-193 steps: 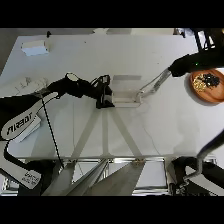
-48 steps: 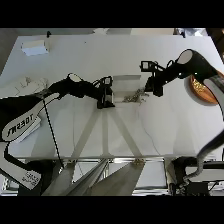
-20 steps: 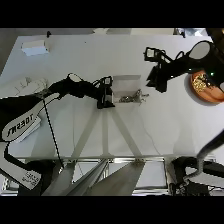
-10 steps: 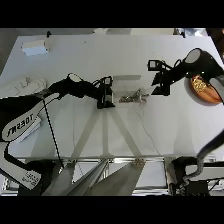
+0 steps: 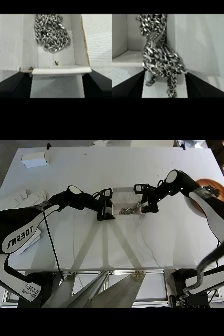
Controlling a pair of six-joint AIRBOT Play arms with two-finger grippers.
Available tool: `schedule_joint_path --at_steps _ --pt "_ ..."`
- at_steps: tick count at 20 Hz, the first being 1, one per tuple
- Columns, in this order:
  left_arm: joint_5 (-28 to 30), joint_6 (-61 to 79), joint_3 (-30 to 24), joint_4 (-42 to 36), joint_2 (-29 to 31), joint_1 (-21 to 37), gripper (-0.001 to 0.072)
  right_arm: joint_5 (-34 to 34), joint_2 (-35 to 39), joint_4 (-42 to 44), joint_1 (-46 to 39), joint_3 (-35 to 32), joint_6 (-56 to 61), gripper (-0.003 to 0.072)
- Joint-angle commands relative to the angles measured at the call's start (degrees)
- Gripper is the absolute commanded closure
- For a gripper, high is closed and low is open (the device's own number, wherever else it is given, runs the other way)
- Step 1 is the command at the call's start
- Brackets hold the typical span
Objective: Fold the box and place the chain.
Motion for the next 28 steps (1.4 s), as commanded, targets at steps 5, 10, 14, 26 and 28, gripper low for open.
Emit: schedule_joint_path --at_steps 5,10,14,26,28 --pt "0.0 0.0 0.0 0.0 0.0 0.0 0.0428 0.3 -0.9 -2.7 0.5 0.0 -0.1 0.0287" --pt "0.0 0.0 0.0 0.0 0.0 0.0 0.0428 0.6 -0.8 -8.0 0.5 0.0 3.5 0.0674" --pt "0.0 0.0 0.0 0.0 0.0 0.0 0.0428 0.5 0.4 -7.5 0.5 0.0 11.7 0.0675" --pt "0.0 0.0 0.0 0.0 0.0 0.0 0.0428 0.4 17.2 21.8 0.5 0.2 9.1 0.0675" --pt "0.0 0.0 0.0 0.0 0.0 0.0 0.0428 0.3 17.6 25.8 0.6 0.2 8.1 0.0675"
